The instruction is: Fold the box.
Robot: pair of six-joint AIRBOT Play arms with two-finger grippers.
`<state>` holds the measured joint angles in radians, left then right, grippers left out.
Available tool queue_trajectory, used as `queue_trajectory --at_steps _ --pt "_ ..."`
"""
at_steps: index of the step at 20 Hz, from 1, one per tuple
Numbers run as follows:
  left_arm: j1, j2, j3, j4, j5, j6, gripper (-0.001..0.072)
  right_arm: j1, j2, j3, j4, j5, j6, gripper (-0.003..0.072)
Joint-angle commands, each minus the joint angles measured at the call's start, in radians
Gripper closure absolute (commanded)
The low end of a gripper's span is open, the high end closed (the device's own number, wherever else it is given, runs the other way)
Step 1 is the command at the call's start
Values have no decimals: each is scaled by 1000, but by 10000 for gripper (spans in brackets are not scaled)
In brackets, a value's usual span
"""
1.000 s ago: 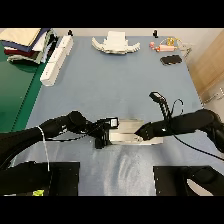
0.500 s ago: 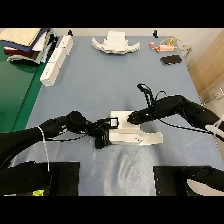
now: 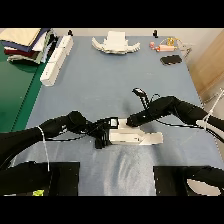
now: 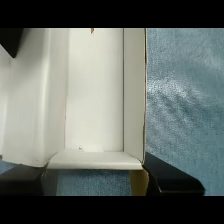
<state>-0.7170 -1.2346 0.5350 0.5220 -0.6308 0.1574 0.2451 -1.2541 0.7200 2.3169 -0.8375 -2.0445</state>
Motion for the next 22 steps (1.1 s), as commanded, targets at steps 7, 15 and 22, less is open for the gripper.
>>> queue_trajectory --at_steps 7,15,22 --pt "0 0 0 1 0 2 296 0 137 4 -15 -10 -39 685" --pt "0 0 0 1 2 2 296 0 490 -52 -165 -328 -163 684" --pt "0 0 0 1 0 2 296 0 602 -231 -261 -354 -456 83"
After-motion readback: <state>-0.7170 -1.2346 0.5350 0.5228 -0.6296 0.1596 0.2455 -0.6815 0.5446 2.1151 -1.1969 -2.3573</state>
